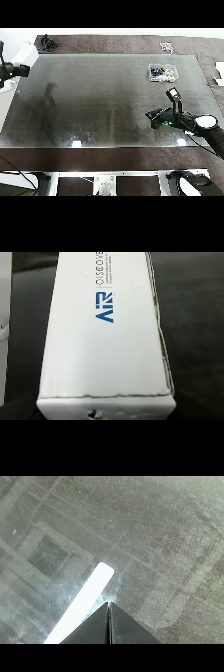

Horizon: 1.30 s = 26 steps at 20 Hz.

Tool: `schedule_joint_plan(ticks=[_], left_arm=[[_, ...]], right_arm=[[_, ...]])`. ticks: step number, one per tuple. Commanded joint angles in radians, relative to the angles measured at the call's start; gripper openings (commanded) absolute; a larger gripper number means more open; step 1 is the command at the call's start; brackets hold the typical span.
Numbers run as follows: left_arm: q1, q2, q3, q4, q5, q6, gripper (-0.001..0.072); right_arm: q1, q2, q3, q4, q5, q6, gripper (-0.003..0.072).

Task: Fold the box and place the chain.

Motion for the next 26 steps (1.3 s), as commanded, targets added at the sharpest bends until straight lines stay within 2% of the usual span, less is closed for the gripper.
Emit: schedule_joint_plan(ticks=[1, 3, 5, 9, 15, 16, 17, 18, 20, 24, 26], left_arm=[[0.028, -0.091, 0.0, 0.002, 0.09, -0.038, 0.0017], [0.029, -0.117, 0.0, -0.001, 0.195, -0.089, 0.0019], [0.028, -0.134, 0.004, 0.0, 0.225, -0.098, 0.0018], [0.029, -0.214, 0.072, 0.008, 0.095, -0.098, 0.0019], [0.029, -0.227, 0.073, 0.012, 0.124, -0.069, 0.0034], [0.029, -0.227, 0.073, 0.015, 0.127, -0.039, 0.0475], [0.029, -0.229, 0.072, 0.014, 0.155, -0.038, 0.0712], [0.029, -0.228, 0.073, 0.017, 0.154, -0.024, 0.072], [0.029, -0.228, 0.073, 0.018, 0.152, 0.008, 0.072], [0.029, -0.189, 0.073, 0.08, 0.153, 0.007, 0.072], [0.029, -0.129, 0.073, 0.17, 0.13, 0.002, 0.072]], right_arm=[[0.0, -0.001, 0.0, 0.035, -0.006, 0.0, 0.0011], [0.0, -0.001, 0.0, 0.039, -0.007, 0.0, 0.0012], [0.0, -0.001, 0.0, 0.054, -0.011, 0.0, 0.0012], [0.0, -0.001, 0.0, 0.094, -0.036, 0.0, 0.0012], [0.0, -0.001, 0.0, 0.098, -0.038, 0.0, 0.0012], [0.0, -0.001, 0.0, 0.098, -0.038, 0.0, 0.0025], [0.0, -0.001, 0.0, 0.098, -0.037, 0.0, 0.0137], [0.0, -0.001, 0.0, 0.098, -0.037, 0.0, 0.0228], [0.0, -0.001, 0.0, 0.098, -0.037, 0.0, 0.0305], [0.0, 0.0, 0.0, 0.099, -0.037, 0.0, 0.0333], [0.0, 0.001, 0.0, 0.099, -0.037, 0.0, 0.0535]])
